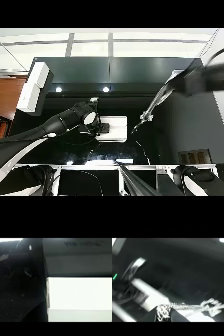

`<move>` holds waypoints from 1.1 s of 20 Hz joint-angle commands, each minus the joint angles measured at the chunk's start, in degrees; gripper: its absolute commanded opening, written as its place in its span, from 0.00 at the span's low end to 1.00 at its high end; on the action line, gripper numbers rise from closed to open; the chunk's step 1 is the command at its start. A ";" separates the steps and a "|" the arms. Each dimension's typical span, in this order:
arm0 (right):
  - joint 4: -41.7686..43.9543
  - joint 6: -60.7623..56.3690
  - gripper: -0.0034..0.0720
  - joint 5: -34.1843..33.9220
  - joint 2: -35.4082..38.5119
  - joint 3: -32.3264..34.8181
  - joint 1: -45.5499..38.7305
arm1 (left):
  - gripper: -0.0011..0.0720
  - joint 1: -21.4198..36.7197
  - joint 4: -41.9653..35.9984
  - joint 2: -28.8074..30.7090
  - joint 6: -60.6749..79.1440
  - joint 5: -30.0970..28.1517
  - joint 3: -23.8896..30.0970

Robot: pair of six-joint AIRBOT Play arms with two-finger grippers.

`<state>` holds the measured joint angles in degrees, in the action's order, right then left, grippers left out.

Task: Fold the box and place the chain.

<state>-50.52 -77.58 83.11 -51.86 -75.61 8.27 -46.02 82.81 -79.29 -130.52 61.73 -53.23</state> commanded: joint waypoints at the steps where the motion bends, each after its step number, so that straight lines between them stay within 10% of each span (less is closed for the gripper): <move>1: 4.09 0.50 0.06 -4.20 0.28 11.80 7.06 | 0.06 0.04 0.00 0.00 0.02 0.04 -0.07; 18: 15.52 2.16 0.09 -23.45 -11.13 23.80 22.95 | 0.06 0.04 0.00 0.00 0.02 0.02 -0.04; 20: 13.40 2.12 0.48 -23.30 -11.06 23.78 21.77 | 0.06 0.04 -0.20 0.00 0.00 0.00 -0.04; 22: 13.35 2.43 0.63 -18.64 -10.43 23.76 17.31 | 0.06 0.04 -1.33 0.00 0.00 -0.13 -0.04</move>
<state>-36.25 -75.40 61.12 -61.95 -51.86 28.58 -46.02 82.52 -79.29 -130.52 61.78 -53.23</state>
